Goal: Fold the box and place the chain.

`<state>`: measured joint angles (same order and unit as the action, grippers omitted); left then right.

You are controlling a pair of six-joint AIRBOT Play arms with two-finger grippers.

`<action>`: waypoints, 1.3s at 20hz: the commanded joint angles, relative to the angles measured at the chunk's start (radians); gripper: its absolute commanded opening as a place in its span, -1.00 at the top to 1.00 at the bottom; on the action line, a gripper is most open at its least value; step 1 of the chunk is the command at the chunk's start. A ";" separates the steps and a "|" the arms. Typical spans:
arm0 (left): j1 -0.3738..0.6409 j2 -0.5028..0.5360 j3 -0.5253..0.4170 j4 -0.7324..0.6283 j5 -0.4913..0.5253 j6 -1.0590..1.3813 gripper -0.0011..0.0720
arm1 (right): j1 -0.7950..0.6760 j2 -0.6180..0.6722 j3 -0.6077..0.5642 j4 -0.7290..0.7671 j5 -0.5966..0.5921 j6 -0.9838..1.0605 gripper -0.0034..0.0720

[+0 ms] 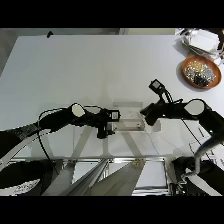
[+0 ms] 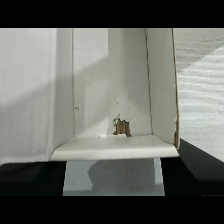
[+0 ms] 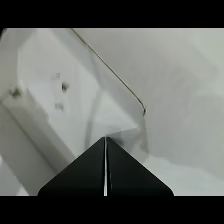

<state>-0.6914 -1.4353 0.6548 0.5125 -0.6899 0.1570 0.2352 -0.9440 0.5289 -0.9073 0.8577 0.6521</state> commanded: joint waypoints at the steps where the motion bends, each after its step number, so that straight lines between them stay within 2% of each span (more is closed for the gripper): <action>1: 0.000 0.000 0.000 0.000 0.000 0.000 0.12 | 0.000 0.042 0.011 -0.277 0.161 -0.002 0.88; 2: 0.000 0.000 0.000 -0.001 0.000 0.000 0.12 | 0.000 0.042 0.010 -0.277 0.154 -0.064 0.60; 3: 0.000 0.000 0.000 -0.002 0.001 0.000 0.12 | 0.000 0.042 0.010 -0.274 0.147 -0.158 0.07; 4: 0.000 0.000 0.000 -0.002 0.001 0.000 0.12 | 0.000 0.042 0.010 -0.275 0.145 -0.277 -0.19; 5: 0.000 0.000 0.000 -0.002 0.000 0.000 0.12 | 0.000 0.041 0.010 -0.272 0.151 -0.377 -0.16; 7: 0.000 0.000 0.000 -0.002 0.001 0.000 0.12 | 0.008 0.035 0.005 -0.252 0.155 -0.475 0.05; 10: 0.000 0.000 0.000 -0.003 -0.002 0.000 0.12 | 0.058 0.015 -0.019 -0.227 0.142 -0.528 0.10; 11: 0.000 0.000 0.000 -0.003 -0.002 0.000 0.12 | 0.073 0.005 -0.026 -0.203 0.132 -0.534 0.18; 15: 0.000 0.000 0.000 -0.003 -0.003 0.000 0.12 | 0.129 -0.030 -0.038 -0.159 0.037 -0.534 0.22; 17: 0.000 0.000 0.000 -0.003 -0.003 0.000 0.12 | 0.154 -0.042 -0.038 -0.159 0.040 -0.533 0.34; 19: 0.000 0.000 0.000 -0.003 -0.003 0.000 0.12 | 0.174 -0.054 -0.038 -0.157 0.040 -0.529 0.35; 21: 0.000 0.000 0.000 -0.003 -0.003 0.000 0.12 | 0.189 -0.056 -0.038 -0.157 0.034 -0.529 0.59; 26: 0.000 0.000 0.000 -0.003 -0.003 0.000 0.12 | 0.196 -0.056 -0.038 -0.114 -0.052 -0.497 0.63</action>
